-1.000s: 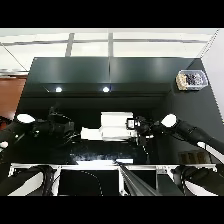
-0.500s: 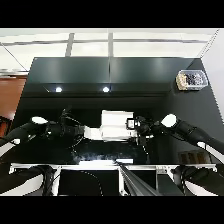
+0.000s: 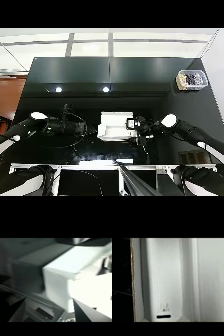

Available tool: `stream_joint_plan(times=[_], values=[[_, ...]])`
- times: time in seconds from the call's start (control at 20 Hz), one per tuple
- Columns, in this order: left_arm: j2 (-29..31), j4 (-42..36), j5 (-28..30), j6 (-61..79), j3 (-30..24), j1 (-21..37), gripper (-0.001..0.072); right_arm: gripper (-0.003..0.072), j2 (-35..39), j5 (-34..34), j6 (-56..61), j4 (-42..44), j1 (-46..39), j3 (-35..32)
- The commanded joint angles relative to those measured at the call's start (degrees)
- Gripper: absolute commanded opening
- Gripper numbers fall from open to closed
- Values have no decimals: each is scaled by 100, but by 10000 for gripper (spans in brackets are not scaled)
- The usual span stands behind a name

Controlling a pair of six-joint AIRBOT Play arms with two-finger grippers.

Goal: Fold the box and place the chain.

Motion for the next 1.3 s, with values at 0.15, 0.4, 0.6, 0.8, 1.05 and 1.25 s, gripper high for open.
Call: stream_joint_plan(times=[0.15,0.4,0.6,0.8,1.05,1.25], values=[[2,186,-142,-459,564,-540,699,422,-4,0,0,7,2,2],[2,1644,590,-2857,1250,-1707,683,423,-4,0,0,7,2,2],[2,2813,732,-4227,1759,-2218,668,422,-4,0,2,9,2,2],[0,3226,715,-4717,2111,-2465,424,422,-4,-2,2,9,2,2],[0,4081,699,-5753,2430,-2911,402,423,-4,-2,2,7,2,2],[-13,4913,686,-6712,2479,-3274,402,423,-4,-2,2,7,2,2]])
